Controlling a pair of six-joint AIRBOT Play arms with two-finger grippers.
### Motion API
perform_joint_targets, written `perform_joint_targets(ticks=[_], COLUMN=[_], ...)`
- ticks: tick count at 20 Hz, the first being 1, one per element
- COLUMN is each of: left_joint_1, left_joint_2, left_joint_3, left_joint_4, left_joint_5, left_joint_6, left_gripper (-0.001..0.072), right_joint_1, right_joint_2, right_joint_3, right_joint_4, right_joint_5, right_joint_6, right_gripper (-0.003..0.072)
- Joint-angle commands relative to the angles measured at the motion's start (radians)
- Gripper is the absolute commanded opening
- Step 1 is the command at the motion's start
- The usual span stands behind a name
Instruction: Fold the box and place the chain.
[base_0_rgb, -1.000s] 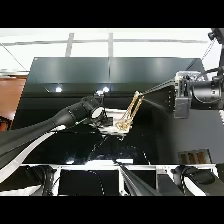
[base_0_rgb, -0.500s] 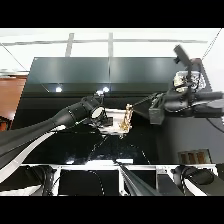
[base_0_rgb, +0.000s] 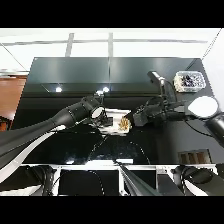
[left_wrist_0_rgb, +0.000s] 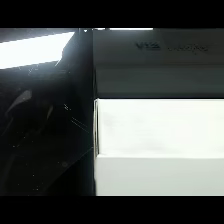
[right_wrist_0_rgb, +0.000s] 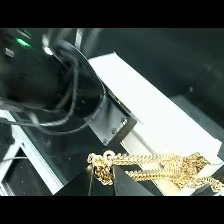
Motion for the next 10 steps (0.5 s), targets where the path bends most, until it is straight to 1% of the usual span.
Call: perform_joint_targets(ticks=[1, 2, 6, 7, 9, 10], left_joint_1=[0.001, 0.001, 0.001, 0.001, 0.001, 0.001], left_joint_2=[0.000, 0.000, 0.000, 0.000, 0.000, 0.000], left_joint_3=[0.001, 0.001, 0.001, 0.001, 0.001, 0.001], left_joint_4=[0.000, 0.000, 0.000, 0.000, 0.001, 0.001], left_joint_5=[0.000, -0.001, -0.003, -0.005, -0.005, -0.002], left_joint_6=[0.000, 0.000, 0.000, 0.000, 0.000, 0.000], left_gripper=[0.0028, 0.0028, 0.0029, 0.0029, 0.0029, 0.0028], right_joint_1=[0.021, 0.014, -0.126, -0.149, -0.155, -0.146], right_joint_2=[-0.053, -0.049, 0.025, 0.045, 0.055, 0.054], right_joint_3=[-0.006, -0.005, -0.010, -0.029, -0.132, -0.200], right_joint_4=[-0.041, -0.069, -0.169, -0.200, -0.257, -0.270], right_joint_5=[-0.010, -0.001, 0.164, 0.163, 0.066, -0.018], right_joint_6=[0.002, 0.002, 0.000, -0.012, -0.060, -0.085], right_gripper=[0.0162, 0.0336, 0.0341, 0.0341, 0.0354, 0.0598])
